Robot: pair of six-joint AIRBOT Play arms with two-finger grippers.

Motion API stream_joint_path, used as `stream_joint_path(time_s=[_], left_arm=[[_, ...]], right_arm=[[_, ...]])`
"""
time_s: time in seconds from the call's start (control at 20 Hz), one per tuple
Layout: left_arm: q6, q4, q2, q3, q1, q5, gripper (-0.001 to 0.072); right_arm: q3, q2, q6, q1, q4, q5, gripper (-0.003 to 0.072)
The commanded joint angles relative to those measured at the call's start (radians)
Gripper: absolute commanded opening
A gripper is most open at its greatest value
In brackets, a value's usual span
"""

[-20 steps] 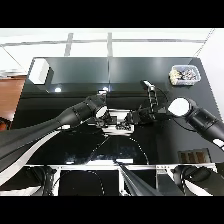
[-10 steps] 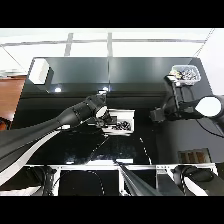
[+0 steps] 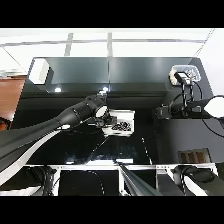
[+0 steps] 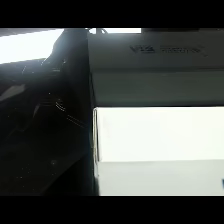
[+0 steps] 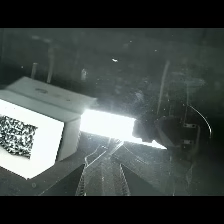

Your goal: Fold the box and place the chain.

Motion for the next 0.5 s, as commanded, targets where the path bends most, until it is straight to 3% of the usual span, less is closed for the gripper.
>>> stream_joint_path(time_s=[0.0,0.15,0.25,0.45], left_arm=[[0.002,-0.002,0.002,0.001,0.001,0.001,0.0062],[-0.039,0.000,0.019,0.006,0.002,-0.013,0.0378],[-0.035,0.003,0.049,0.006,0.008,-0.022,0.0517],[0.064,0.078,0.157,-0.007,0.016,-0.080,0.0518]], right_arm=[[0.000,0.002,0.000,-0.002,0.000,-0.002,0.0267],[0.000,0.002,0.000,-0.002,0.000,-0.002,0.0268],[0.000,0.002,0.000,-0.002,0.001,-0.002,0.0267],[0.000,0.002,0.000,-0.002,0.000,-0.002,0.0267]])
